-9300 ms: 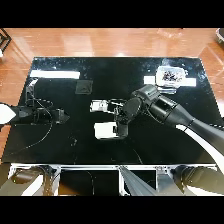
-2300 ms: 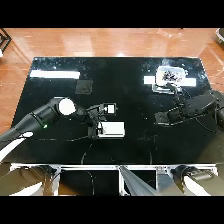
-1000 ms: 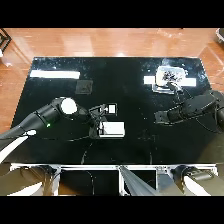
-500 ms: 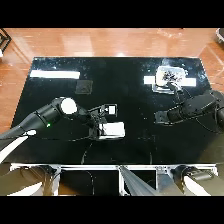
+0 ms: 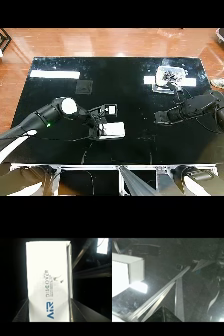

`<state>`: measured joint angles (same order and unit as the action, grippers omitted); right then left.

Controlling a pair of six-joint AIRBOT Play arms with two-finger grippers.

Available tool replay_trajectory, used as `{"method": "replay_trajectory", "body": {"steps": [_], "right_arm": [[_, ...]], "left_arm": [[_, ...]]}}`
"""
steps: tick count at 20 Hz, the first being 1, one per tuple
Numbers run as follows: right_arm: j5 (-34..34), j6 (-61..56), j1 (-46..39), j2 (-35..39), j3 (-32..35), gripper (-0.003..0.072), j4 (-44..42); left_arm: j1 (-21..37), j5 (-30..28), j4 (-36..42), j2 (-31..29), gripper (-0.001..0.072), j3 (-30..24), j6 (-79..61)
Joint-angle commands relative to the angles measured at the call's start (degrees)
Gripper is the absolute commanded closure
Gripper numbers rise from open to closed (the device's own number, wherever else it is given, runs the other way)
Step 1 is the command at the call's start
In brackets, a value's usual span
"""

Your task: Fold the box and place the chain.

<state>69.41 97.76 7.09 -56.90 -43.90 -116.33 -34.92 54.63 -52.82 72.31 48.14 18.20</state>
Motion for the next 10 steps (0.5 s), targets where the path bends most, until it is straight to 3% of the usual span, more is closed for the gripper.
{"method": "replay_trajectory", "body": {"steps": [1,10], "right_arm": [[-0.2,0.0,0.0,0.0,0.0,0.0669,0.1],[-0.2,0.0,0.0,0.0,0.0,0.067,0.1]], "left_arm": [[0.0,-0.2,-0.1,0.1,0.0074,0.0,0.2],[-1.5,-0.3,-0.8,1.8,0.0078,0.0,0.3]]}}
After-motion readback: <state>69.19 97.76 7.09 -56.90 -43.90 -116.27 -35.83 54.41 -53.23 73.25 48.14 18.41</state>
